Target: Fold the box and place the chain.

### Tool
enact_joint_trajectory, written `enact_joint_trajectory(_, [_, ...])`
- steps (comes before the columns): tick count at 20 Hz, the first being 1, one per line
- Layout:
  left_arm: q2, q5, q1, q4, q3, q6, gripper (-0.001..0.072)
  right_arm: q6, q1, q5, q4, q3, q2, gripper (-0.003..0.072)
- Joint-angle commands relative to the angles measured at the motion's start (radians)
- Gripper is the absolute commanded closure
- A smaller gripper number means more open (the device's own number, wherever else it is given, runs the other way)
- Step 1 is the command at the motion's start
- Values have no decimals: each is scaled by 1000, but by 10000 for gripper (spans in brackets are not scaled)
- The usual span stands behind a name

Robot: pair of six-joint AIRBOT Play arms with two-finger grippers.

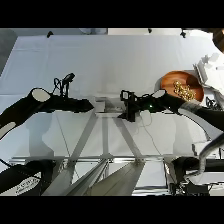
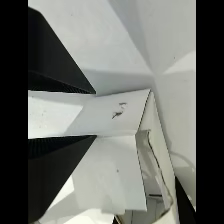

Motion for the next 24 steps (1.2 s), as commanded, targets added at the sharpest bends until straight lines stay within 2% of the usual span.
enact_joint_trajectory(1, [18,-3,-1,0,0,0,433,0,0,0,0,0,0,306])
enact_joint_trajectory(5, [21,5,-8,10,0,5,423,0,0,0,0,0,0,306])
enact_joint_trajectory(6, [20,14,-20,26,0,11,385,0,0,0,0,0,0,306])
enact_joint_trajectory(7, [18,25,-33,47,0,10,278,0,0,0,0,0,0,306])
enact_joint_trajectory(8, [14,37,-49,64,0,6,136,0,0,0,0,0,0,306])
enact_joint_trajectory(9, [8,50,-64,61,0,2,99,0,0,0,0,0,0,306])
enact_joint_trajectory(12, [3,110,-113,8,0,3,106,0,0,0,0,0,0,306])
enact_joint_trajectory(13, [3,123,-130,-3,0,3,139,0,0,0,0,0,0,306])
enact_joint_trajectory(17, [-2,149,-179,11,0,3,151,0,0,0,0,0,0,306])
enact_joint_trajectory(24, [-24,257,-214,136,0,-104,152,0,0,0,0,0,0,306])
